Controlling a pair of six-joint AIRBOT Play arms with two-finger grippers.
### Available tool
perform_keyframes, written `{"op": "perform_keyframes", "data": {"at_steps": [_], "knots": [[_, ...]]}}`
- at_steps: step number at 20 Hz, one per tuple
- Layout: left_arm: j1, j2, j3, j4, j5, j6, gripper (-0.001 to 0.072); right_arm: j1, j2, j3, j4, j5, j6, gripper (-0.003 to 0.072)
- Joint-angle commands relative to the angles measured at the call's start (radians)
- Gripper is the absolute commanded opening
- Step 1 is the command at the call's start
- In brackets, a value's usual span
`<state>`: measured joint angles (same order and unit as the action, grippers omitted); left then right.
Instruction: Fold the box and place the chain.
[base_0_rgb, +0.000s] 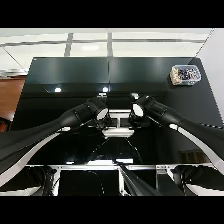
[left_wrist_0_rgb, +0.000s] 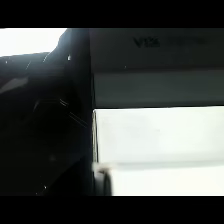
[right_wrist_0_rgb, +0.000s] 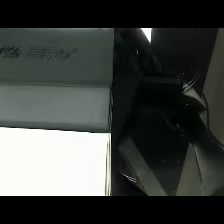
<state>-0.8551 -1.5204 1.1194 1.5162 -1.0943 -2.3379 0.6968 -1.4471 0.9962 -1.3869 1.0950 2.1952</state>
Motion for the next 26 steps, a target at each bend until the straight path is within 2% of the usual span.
{"op": "perform_keyframes", "data": {"at_steps": [1, 3, 4, 5, 9, 12, 17, 19, 23, 24, 26], "knots": [[0.000, 0.001, 0.001, 0.024, 0.024, 0.000, 0.0032, 0.001, 0.003, 0.001, 0.003, 0.008, -0.012, 0.0019], [0.004, 0.001, 0.001, 0.024, 0.020, -0.008, 0.0032, 0.000, 0.010, 0.001, -0.001, 0.007, -0.012, 0.0020], [0.005, 0.001, 0.001, 0.024, 0.014, -0.017, 0.0032, -0.001, 0.010, 0.001, -0.005, 0.008, -0.011, 0.0096], [0.004, 0.001, 0.001, 0.024, 0.014, -0.023, 0.0032, -0.005, 0.010, 0.001, -0.005, 0.011, -0.011, 0.0280], [0.004, 0.001, 0.001, 0.044, 0.012, -0.043, 0.0032, -0.028, 0.026, 0.001, -0.005, 0.027, -0.029, 0.0282], [0.009, 0.001, 0.001, 0.047, 0.011, -0.058, 0.0032, -0.039, 0.084, 0.017, -0.011, 0.051, -0.122, 0.0283], [0.025, 0.001, 0.001, 0.047, 0.012, -0.072, 0.0032, -0.080, 0.311, 0.037, -0.034, 0.084, -0.220, 0.0282], [0.025, 0.001, 0.001, 0.047, 0.013, -0.072, 0.0032, -0.150, 0.399, 0.044, -0.121, 0.062, -0.220, 0.0281], [0.025, 0.001, 0.001, 0.047, 0.011, -0.070, 0.0032, -0.343, 0.428, 0.033, -0.517, 0.039, -0.219, 0.0280], [0.025, 0.001, 0.001, 0.047, 0.012, -0.070, 0.0033, -0.414, 0.414, 0.018, -0.557, -0.025, -0.219, 0.0280], [0.025, 0.001, 0.001, 0.047, 0.010, -0.070, 0.0032, -0.568, 0.367, 0.012, -0.511, -0.163, -0.201, 0.0282]]}}
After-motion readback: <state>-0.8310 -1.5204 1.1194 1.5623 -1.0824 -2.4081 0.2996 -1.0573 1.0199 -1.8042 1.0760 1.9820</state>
